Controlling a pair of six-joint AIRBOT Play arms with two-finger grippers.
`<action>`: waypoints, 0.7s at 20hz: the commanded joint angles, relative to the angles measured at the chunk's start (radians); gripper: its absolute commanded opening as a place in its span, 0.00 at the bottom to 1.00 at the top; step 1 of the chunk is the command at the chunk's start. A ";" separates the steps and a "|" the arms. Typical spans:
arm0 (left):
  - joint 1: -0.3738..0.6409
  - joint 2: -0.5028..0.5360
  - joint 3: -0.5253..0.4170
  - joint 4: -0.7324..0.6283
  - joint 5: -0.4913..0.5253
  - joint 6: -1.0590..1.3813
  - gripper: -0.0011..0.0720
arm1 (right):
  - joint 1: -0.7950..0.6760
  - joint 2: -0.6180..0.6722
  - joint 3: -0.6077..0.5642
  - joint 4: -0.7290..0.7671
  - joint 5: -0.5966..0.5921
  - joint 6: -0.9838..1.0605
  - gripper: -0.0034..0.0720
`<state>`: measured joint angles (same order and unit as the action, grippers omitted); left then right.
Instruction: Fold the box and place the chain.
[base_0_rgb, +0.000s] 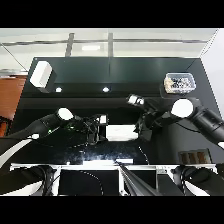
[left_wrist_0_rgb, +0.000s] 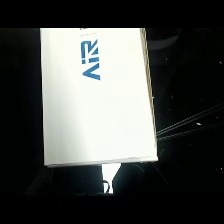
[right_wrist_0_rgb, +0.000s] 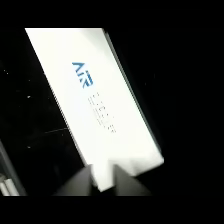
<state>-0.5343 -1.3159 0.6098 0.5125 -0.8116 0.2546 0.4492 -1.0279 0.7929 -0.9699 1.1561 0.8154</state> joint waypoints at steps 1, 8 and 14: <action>0.000 -0.001 0.001 0.000 0.001 -0.001 0.57 | -0.109 0.022 -0.057 0.120 0.063 0.217 0.06; 0.000 -0.001 0.001 0.000 0.001 -0.001 0.57 | -0.083 -0.128 -0.207 0.702 -0.060 0.150 0.06; 0.000 -0.001 0.001 0.000 0.001 -0.001 0.57 | -0.079 -0.227 -0.208 0.630 -0.089 0.150 0.05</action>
<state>-0.5343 -1.3159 0.6098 0.5121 -0.8108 0.2527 0.3676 -1.2133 0.5900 -0.3408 1.0897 0.9691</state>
